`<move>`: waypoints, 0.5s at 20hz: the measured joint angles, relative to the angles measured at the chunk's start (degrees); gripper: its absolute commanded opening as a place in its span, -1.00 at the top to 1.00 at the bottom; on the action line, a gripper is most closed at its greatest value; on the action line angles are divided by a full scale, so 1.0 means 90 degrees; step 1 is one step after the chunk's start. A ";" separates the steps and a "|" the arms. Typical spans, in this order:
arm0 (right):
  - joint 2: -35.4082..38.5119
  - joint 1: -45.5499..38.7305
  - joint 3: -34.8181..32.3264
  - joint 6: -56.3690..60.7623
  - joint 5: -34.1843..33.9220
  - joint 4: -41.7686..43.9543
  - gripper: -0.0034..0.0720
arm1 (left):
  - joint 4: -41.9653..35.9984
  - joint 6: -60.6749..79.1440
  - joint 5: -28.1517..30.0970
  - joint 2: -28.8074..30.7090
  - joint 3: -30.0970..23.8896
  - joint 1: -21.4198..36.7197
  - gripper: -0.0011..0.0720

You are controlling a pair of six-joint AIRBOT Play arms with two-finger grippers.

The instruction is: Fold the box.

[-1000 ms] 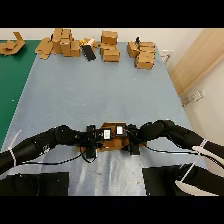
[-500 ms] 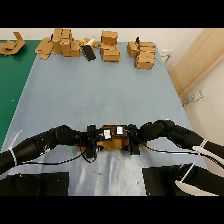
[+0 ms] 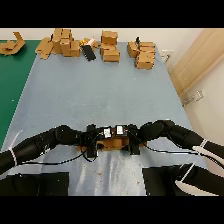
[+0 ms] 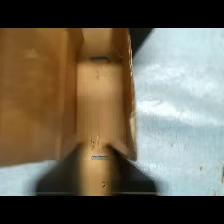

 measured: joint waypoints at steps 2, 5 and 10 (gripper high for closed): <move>0.0000 0.0000 0.0002 0.0000 0.0000 0.0002 -0.45 | 0.0107 -0.0206 -0.0029 0.0034 0.0000 0.0002 0.93; -0.0002 0.0000 0.0000 -0.0002 0.0000 0.0005 -0.45 | 0.0627 -0.0981 -0.0049 0.0211 0.0000 0.0095 0.93; -0.0002 0.0000 0.0000 -0.0010 0.0000 0.0002 -0.45 | 0.2329 -0.3436 -0.0471 0.1122 0.0000 0.0639 0.93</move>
